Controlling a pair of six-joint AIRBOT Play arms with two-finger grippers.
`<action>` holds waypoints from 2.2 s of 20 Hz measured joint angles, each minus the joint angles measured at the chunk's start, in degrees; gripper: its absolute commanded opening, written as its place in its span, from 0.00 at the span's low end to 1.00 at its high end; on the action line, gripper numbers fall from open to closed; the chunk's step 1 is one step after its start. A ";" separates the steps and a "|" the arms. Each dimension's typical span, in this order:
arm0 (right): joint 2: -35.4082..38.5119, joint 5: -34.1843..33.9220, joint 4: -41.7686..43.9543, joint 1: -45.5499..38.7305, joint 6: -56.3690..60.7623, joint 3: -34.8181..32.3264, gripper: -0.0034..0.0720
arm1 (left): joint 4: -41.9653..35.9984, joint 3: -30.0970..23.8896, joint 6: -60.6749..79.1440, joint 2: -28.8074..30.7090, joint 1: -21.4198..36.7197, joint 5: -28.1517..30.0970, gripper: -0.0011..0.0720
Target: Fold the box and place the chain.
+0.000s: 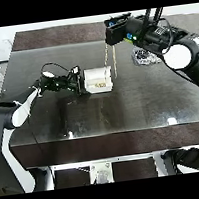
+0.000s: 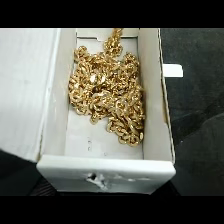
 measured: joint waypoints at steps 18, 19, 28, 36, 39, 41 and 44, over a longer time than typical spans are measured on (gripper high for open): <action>-2.69 -3.37 0.15 1.53 0.07 1.70 0.05 | 0.00 0.00 0.00 0.00 0.00 -0.02 0.50; -3.02 -3.61 0.15 1.86 0.07 1.73 0.05 | 0.00 0.00 0.00 0.00 0.00 -0.02 0.50; -7.34 -3.23 0.52 3.30 0.33 -0.79 0.05 | -0.02 0.00 0.00 0.00 0.00 -0.02 0.50; -14.82 -4.31 0.59 3.30 0.46 -10.32 0.05 | -0.02 0.00 0.00 0.00 0.00 -0.02 0.50; -18.75 -4.63 0.59 3.30 0.48 -11.61 0.05 | -0.02 0.00 0.00 0.00 0.00 -0.02 0.50; -20.68 -4.61 0.61 3.30 0.48 -12.00 0.21 | -0.02 0.00 0.00 0.00 0.00 -0.02 0.50; -21.35 -4.57 0.55 3.30 0.33 -12.22 0.68 | -0.02 0.00 -0.02 0.00 0.00 0.00 0.50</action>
